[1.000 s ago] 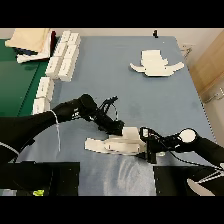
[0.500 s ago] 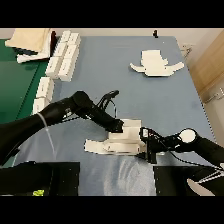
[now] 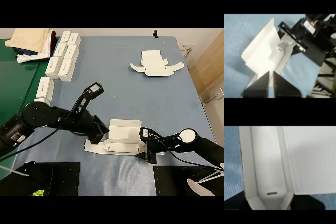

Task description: Fold the box.

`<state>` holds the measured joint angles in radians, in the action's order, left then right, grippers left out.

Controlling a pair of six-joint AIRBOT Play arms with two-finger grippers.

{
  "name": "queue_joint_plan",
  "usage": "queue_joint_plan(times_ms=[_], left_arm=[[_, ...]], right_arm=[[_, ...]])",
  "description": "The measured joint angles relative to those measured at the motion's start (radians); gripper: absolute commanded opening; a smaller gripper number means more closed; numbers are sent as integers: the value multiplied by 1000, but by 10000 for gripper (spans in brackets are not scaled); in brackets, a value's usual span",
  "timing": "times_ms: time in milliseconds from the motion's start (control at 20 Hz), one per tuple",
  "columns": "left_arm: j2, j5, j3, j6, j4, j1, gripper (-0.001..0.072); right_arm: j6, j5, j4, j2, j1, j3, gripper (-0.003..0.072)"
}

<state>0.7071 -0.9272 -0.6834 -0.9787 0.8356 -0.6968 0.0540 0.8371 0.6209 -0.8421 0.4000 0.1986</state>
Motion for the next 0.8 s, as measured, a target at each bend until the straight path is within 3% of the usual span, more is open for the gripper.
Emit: queue_joint_plan(times_ms=[400, 600, 800], left_arm=[[-77, 4, 189, 468, 56, 58, 696], [-59, 70, 306, 715, -29, 79, 696], [11, 138, 349, 900, -154, 80, 697]], right_arm=[[0, 0, 0, 0, 0, 0, 601], [0, 0, 0, 0, 0, 0, 601], [0, 0, 0, 0, 0, 0, 601]])
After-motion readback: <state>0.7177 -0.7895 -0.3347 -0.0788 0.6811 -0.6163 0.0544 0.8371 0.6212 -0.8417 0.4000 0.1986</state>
